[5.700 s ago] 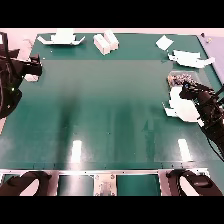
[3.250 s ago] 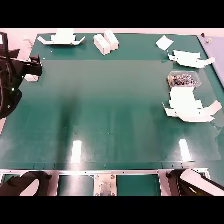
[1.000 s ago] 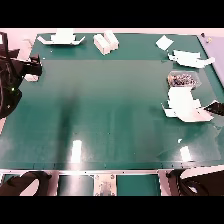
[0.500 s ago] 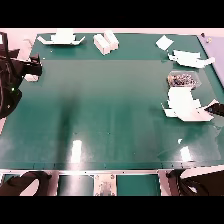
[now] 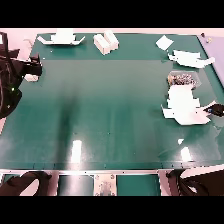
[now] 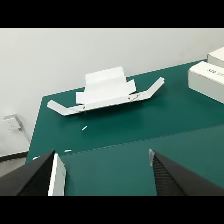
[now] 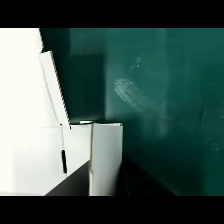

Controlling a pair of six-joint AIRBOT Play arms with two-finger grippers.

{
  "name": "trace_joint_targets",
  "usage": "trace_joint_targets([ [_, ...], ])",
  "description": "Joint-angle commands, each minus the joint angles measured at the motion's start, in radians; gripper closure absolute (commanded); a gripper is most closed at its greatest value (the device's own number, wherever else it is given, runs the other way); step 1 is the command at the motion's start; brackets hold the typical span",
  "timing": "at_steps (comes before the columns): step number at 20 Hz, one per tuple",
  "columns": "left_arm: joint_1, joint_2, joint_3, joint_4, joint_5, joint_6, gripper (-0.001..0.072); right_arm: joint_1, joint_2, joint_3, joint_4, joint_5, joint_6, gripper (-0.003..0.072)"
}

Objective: Fold the box and place the chain.

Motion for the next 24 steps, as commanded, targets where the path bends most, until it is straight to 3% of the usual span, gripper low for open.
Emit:
trace_joint_targets([
  [1, 0.000, 0.000, 0.001, 0.000, 0.000, 0.000, -0.0003, 0.000, -0.007, 0.001, 0.010, 0.050, 0.001, 0.0641],
  [2, 0.000, 0.000, 0.001, 0.000, 0.000, 0.000, -0.0003, 0.000, -0.007, 0.001, 0.010, 0.055, 0.001, 0.0670],
  [9, 0.000, 0.000, 0.001, 0.000, 0.000, 0.000, -0.0003, 0.000, -0.007, 0.001, 0.033, 0.225, -0.003, 0.0671],
  [15, 0.000, 0.000, 0.001, 0.000, 0.000, 0.000, -0.0003, 0.028, -0.005, 0.000, 0.449, 0.434, -0.003, 0.0671],
  [18, 0.000, 0.000, 0.001, 0.000, 0.000, 0.000, -0.0003, 0.109, 0.003, -0.002, 0.568, 0.507, 0.002, 0.0672],
  [24, 0.000, 0.000, 0.001, 0.000, 0.000, 0.000, -0.0003, 0.387, 0.014, -0.032, 0.672, 0.467, -0.003, 0.0673],
])
